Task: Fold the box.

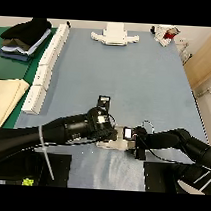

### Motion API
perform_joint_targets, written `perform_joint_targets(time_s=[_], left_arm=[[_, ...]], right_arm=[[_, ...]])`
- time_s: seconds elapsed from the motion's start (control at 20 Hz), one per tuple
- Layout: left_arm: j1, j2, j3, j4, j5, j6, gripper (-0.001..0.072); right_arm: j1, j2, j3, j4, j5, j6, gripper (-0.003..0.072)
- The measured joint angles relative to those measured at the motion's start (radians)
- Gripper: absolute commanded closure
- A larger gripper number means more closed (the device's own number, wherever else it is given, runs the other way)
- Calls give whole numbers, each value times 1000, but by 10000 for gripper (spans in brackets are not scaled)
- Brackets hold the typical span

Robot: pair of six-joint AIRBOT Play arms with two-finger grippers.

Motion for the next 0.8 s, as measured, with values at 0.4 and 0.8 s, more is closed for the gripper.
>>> perform_joint_targets(time_s=[0.4, 0.8], left_arm=[[13, 204, 23, 14, -154, 91, 696], [274, 244, -37, -181, -80, 717, 697]], right_arm=[[0, 0, 0, 0, 0, 0, 179], [0, 0, 0, 0, 0, 0, 179]])
